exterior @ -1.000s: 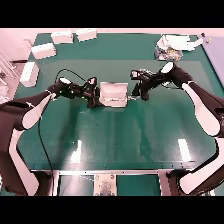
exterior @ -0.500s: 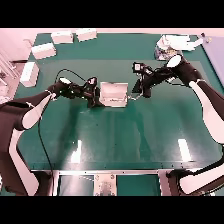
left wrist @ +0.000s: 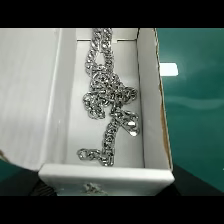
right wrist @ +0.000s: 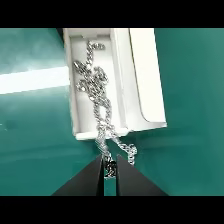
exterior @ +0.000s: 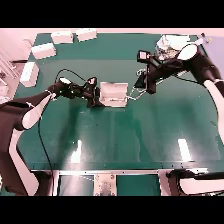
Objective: Fold the box and place the chain.
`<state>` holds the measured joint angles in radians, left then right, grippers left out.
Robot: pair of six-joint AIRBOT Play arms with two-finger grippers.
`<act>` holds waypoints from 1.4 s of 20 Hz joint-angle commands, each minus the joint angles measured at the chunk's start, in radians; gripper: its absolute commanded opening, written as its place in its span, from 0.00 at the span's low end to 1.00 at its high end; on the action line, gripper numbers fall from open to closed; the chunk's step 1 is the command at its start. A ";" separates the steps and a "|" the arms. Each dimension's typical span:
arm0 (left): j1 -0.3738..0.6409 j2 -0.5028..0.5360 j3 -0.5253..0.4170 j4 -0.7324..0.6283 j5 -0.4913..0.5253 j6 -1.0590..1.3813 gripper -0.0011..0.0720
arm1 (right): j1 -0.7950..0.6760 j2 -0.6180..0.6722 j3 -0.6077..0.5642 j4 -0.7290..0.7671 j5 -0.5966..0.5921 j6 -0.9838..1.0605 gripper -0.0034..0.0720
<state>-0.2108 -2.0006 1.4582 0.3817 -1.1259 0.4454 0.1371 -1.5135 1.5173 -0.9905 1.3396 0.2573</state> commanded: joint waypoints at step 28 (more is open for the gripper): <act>0.001 0.001 0.000 0.000 0.000 0.000 0.50 | 0.344 -0.024 -0.063 -0.237 -0.390 0.322 0.05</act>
